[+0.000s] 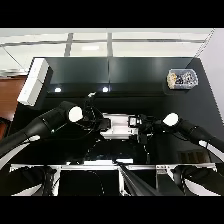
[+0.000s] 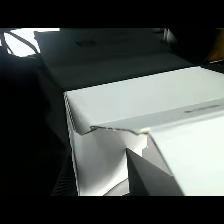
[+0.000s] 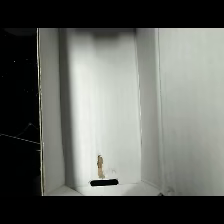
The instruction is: Fold the box and place the chain.
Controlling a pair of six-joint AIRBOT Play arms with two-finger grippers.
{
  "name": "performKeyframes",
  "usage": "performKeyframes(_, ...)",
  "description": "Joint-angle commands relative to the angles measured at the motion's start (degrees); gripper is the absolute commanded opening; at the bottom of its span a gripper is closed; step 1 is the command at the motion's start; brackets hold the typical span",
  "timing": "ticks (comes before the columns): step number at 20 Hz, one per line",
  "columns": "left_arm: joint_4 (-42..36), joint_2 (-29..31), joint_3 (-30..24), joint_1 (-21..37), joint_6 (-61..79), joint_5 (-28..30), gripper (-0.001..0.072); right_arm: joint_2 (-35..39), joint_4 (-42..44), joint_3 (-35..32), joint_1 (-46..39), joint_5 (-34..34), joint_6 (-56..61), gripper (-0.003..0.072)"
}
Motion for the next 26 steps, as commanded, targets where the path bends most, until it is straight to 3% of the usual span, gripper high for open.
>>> performKeyframes(1,6.71,-1.51,2.12,-2.34,-4.96,-1.40,0.0398,-0.02,0.00,-0.02,0.02,0.02,0.02,0.0095)
performKeyframes(7,7.58,-6.54,6.56,-6.32,-6.58,-3.67,0.0395,-0.02,0.00,-0.04,0.02,0.02,0.02,0.0095)
performKeyframes(10,10.08,-6.88,6.58,-7.50,-8.96,-3.89,0.0271,-0.02,0.00,-0.04,0.02,0.02,0.02,0.0094)
performKeyframes(12,10.14,-7.39,6.88,-7.65,-10.34,-4.63,0.0271,-0.02,0.00,-0.04,0.02,0.02,0.02,0.0095)
performKeyframes(17,13.84,-11.47,12.70,-8.00,-12.79,-13.16,0.0288,-0.02,0.00,-0.04,0.02,0.02,0.02,0.0095)
performKeyframes(26,14.88,-14.21,13.86,-9.18,-20.41,-11.43,0.0288,-0.02,0.00,-0.02,0.02,0.02,0.02,0.0095)
